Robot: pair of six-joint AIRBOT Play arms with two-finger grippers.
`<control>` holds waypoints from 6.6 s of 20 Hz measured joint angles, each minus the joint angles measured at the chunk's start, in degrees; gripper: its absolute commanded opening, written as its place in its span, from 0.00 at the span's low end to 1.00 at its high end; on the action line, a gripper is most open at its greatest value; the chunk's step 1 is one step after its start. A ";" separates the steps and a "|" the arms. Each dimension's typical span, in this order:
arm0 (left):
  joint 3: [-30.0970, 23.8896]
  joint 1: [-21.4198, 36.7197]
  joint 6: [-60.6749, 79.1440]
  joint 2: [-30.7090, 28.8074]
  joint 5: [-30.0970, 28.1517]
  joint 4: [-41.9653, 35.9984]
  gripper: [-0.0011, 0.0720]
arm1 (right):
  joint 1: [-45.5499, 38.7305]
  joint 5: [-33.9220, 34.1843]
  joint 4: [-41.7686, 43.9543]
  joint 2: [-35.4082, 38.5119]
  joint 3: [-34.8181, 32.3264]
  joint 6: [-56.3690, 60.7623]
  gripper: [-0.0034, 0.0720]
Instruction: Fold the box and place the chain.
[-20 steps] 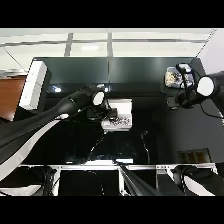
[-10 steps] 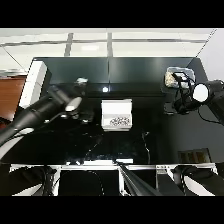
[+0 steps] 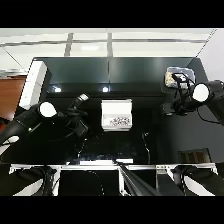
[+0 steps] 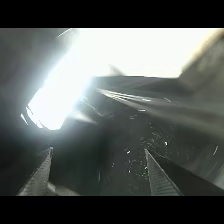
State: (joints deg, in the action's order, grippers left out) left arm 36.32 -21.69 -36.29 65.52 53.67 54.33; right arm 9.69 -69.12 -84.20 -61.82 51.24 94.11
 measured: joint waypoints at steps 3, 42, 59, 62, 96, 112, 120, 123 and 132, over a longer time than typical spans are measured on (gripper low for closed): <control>-1.09 -0.90 28.30 1.44 -2.03 -6.78 0.99 | 0.00 -0.70 0.07 -0.02 0.00 0.00 0.60; 8.13 -3.98 54.88 17.11 -5.57 -21.99 0.58 | 4.44 29.18 42.23 -9.88 -0.13 -35.01 0.98; 8.13 -3.98 54.88 17.11 -5.66 -21.92 0.58 | 12.02 10.32 38.36 -11.28 2.47 -82.55 0.98; 8.13 -3.98 54.90 17.11 -5.66 -21.92 0.58 | 13.27 9.18 37.79 -11.39 2.49 -83.21 0.98; 8.13 -3.98 54.95 17.11 -5.66 -21.90 0.58 | 14.03 6.71 35.85 -11.50 1.01 -80.54 0.40; 8.13 -3.98 54.90 17.11 -5.66 -21.90 0.58 | 9.77 3.02 40.87 -8.83 -1.29 -50.99 0.06; 8.13 -3.98 54.88 17.11 -5.66 -21.92 0.58 | 8.81 8.92 54.01 -14.16 -5.64 -41.48 0.06; 8.13 -3.98 54.77 17.11 -5.66 -21.92 0.58 | 8.79 9.94 54.03 -16.37 -5.86 -40.00 0.06; 8.22 -3.93 54.95 17.00 -5.60 -21.84 0.59 | 4.00 3.02 49.48 -12.94 -1.99 -39.39 0.06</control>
State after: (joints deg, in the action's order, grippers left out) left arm 44.53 -25.63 18.65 82.52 48.07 32.49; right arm 13.69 -66.11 -34.72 -74.76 49.25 54.72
